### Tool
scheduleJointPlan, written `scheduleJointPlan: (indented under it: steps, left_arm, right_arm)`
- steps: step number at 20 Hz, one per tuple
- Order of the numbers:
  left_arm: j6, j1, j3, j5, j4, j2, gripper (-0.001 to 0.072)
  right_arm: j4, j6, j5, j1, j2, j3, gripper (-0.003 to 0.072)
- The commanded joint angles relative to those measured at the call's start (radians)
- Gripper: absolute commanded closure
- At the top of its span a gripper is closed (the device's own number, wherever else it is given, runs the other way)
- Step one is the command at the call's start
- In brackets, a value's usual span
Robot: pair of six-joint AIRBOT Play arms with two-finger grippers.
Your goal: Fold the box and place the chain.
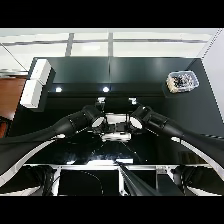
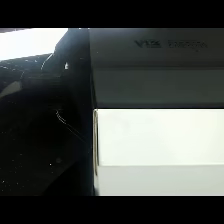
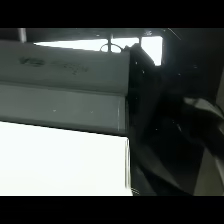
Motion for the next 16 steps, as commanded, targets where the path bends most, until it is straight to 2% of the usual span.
scheduleJointPlan:
  steps: [1, 4, 6, 8, 10, 12, 14, 15, 16]
  left_arm:
    - [0.000, 0.000, 0.000, 0.002, 0.001, 0.000, 0.0681]
    - [0.000, 0.000, 0.000, 0.002, 0.001, 0.000, 0.0681]
    - [0.000, 0.000, 0.000, 0.003, 0.000, 0.000, 0.0680]
    - [0.000, 0.000, 0.000, 0.003, 0.001, 0.000, 0.0680]
    - [0.000, 0.000, 0.000, 0.009, 0.000, 0.000, 0.0680]
    - [0.000, 0.000, 0.000, 0.029, 0.000, 0.000, 0.0680]
    - [0.000, 0.000, 0.000, 0.030, -0.003, 0.000, 0.0680]
    - [0.000, 0.000, 0.000, 0.027, -0.003, 0.000, 0.0680]
    - [0.001, 0.000, 0.000, 0.027, -0.003, 0.000, 0.0680]
  right_arm:
    - [-0.050, -0.053, 0.016, -0.001, 0.044, 0.023, 0.0180]
    - [0.025, -0.267, 0.093, -0.045, 0.169, 0.024, 0.0181]
    - [-0.005, -0.379, 0.185, -0.089, 0.292, 0.024, 0.0180]
    - [-0.153, -0.446, 0.241, -0.161, 0.407, 0.023, 0.0181]
    - [-0.365, -0.452, 0.231, -0.275, 0.466, 0.023, 0.0181]
    - [-0.475, -0.451, 0.128, -0.412, 0.466, 0.010, 0.0180]
    - [-0.467, -0.439, -0.061, -0.577, 0.464, -0.019, 0.0153]
    - [-0.455, -0.439, -0.148, -0.656, 0.454, -0.026, -0.0018]
    - [-0.423, -0.440, -0.233, -0.724, 0.431, -0.024, -0.0023]
